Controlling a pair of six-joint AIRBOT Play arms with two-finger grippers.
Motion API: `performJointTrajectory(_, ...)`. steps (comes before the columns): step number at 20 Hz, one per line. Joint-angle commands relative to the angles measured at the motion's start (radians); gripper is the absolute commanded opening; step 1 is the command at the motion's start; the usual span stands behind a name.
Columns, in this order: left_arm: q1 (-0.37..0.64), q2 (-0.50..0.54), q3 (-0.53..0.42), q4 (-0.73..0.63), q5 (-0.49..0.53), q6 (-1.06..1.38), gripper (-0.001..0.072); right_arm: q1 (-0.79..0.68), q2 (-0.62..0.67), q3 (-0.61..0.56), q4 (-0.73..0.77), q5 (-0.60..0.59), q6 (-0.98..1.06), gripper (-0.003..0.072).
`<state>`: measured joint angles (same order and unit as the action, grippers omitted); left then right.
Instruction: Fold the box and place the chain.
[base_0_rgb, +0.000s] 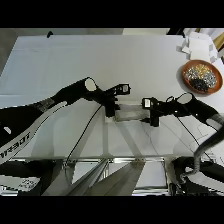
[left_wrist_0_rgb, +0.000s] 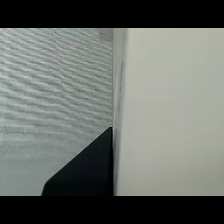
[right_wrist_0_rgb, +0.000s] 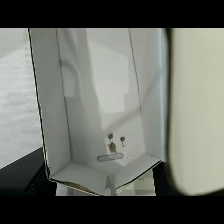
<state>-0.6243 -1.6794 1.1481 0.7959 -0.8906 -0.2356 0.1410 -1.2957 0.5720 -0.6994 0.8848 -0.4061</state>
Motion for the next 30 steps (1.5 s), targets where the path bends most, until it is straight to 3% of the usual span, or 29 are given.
performJointTrajectory(1, -0.001, 0.0, 0.001, -0.002, 0.003, -0.001, 0.0012, 0.001, -0.02, -0.001, -0.002, -0.002, -0.015, 0.0513)
performJointTrajectory(5, -0.001, 0.0, 0.001, -0.002, 0.004, -0.001, 0.0012, 0.001, -0.027, -0.001, 0.002, -0.014, -0.016, 0.0504)
performJointTrajectory(7, -0.001, 0.0, 0.001, -0.002, 0.003, -0.001, 0.0012, 0.001, -0.032, 0.0, 0.005, -0.014, -0.015, 0.0429)
performJointTrajectory(12, -0.001, 0.0, 0.001, -0.002, 0.003, -0.001, 0.0012, 0.001, -0.037, 0.0, 0.005, -0.024, -0.015, 0.0385)
performJointTrajectory(14, -0.001, 0.0, 0.001, -0.002, 0.004, -0.001, 0.0012, 0.001, -0.037, 0.0, 0.004, -0.025, -0.014, 0.033)
performJointTrajectory(30, -0.001, 0.0, 0.001, -0.002, 0.003, -0.001, 0.0012, 0.001, -0.037, 0.0, 0.027, -0.024, -0.014, 0.0335)
